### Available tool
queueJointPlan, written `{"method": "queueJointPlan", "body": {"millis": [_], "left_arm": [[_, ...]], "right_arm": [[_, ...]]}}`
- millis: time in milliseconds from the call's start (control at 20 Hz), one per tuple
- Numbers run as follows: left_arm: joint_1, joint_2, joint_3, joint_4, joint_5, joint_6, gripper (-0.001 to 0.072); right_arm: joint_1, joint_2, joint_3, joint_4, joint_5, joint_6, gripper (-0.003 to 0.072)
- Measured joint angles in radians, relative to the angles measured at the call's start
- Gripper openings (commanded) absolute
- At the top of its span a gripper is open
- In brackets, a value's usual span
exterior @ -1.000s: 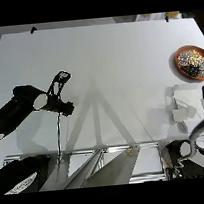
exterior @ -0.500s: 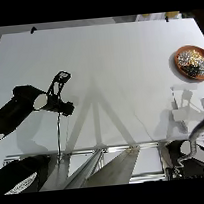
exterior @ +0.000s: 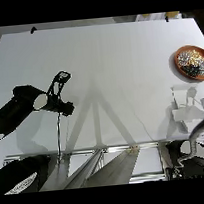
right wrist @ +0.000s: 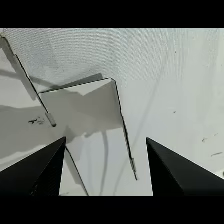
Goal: Fold the box and place the chain.
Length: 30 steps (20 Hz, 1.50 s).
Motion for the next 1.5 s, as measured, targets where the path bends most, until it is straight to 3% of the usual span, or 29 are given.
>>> {"method": "queueJointPlan", "body": {"millis": [100, 250, 350, 650, 750, 850, 900, 1250, 1500], "left_arm": [[0.000, 0.000, 0.000, 0.000, 0.000, 0.000, 0.0533], [0.000, 0.000, 0.000, 0.000, 0.000, 0.000, 0.0533], [0.000, 0.000, 0.000, 0.000, 0.000, 0.000, 0.0533], [0.000, 0.000, 0.000, 0.000, 0.000, 0.000, 0.0533], [0.000, 0.000, 0.000, 0.000, 0.000, 0.000, 0.0533], [0.000, 0.000, 0.000, 0.000, 0.000, 0.000, 0.0533], [0.000, 0.000, 0.000, 0.000, 0.000, 0.000, 0.0533], [0.000, 0.000, 0.000, 0.000, 0.000, 0.000, 0.0533], [0.000, 0.000, 0.000, 0.000, 0.000, 0.000, 0.0533]], "right_arm": [[-0.019, -0.023, 0.000, -0.013, 0.001, 0.000, 0.0442], [-0.063, -0.049, 0.000, -0.017, 0.000, 0.000, 0.0426], [-0.084, -0.059, 0.000, -0.016, -0.013, 0.000, 0.0321], [-0.105, -0.069, 0.000, 0.006, -0.058, -0.003, 0.0171], [-0.106, -0.069, 0.000, 0.009, -0.072, -0.003, 0.0151], [-0.106, -0.069, 0.000, 0.013, -0.082, -0.004, 0.0039], [-0.107, -0.069, 0.000, 0.012, -0.083, -0.009, 0.0020], [-0.079, -0.019, 0.000, 0.074, -0.043, -0.035, 0.0019], [0.083, 0.106, 0.000, 0.294, -0.033, -0.121, 0.0020]]}}
